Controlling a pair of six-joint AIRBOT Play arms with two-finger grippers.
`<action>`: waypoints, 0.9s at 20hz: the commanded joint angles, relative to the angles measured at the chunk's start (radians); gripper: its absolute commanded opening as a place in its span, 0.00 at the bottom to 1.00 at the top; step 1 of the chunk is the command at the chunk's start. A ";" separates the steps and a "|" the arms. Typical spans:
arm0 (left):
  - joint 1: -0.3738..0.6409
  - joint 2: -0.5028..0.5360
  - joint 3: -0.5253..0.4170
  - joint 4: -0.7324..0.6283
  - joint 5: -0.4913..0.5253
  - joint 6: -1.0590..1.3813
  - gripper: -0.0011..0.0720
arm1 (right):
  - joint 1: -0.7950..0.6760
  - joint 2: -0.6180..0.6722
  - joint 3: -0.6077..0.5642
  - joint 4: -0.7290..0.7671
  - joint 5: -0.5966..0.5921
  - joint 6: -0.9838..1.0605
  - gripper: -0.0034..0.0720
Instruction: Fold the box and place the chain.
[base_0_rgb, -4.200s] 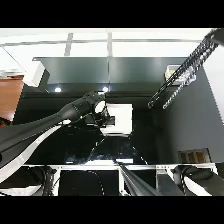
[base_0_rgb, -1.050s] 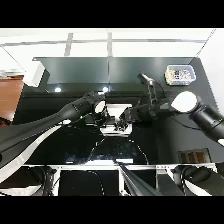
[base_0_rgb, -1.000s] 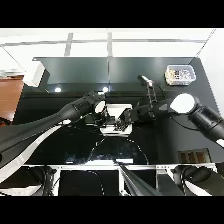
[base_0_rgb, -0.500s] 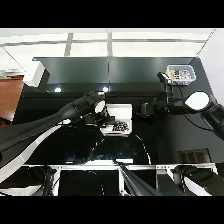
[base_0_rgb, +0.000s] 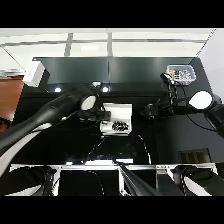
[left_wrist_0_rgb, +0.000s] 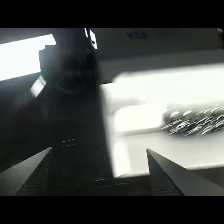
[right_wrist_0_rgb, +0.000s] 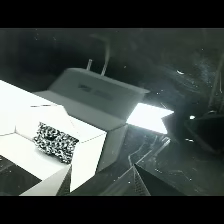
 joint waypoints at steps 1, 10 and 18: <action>0.100 0.197 -0.168 0.205 -0.017 0.001 0.97 | -0.002 0.001 0.000 -0.025 0.002 -0.001 0.63; 0.536 0.237 -0.543 -0.768 0.238 1.151 0.97 | -0.002 0.001 0.000 -0.030 -0.055 0.000 0.63; 0.353 0.188 -0.541 -0.780 0.343 2.224 1.00 | -0.002 0.001 0.000 -0.030 -0.057 0.000 0.63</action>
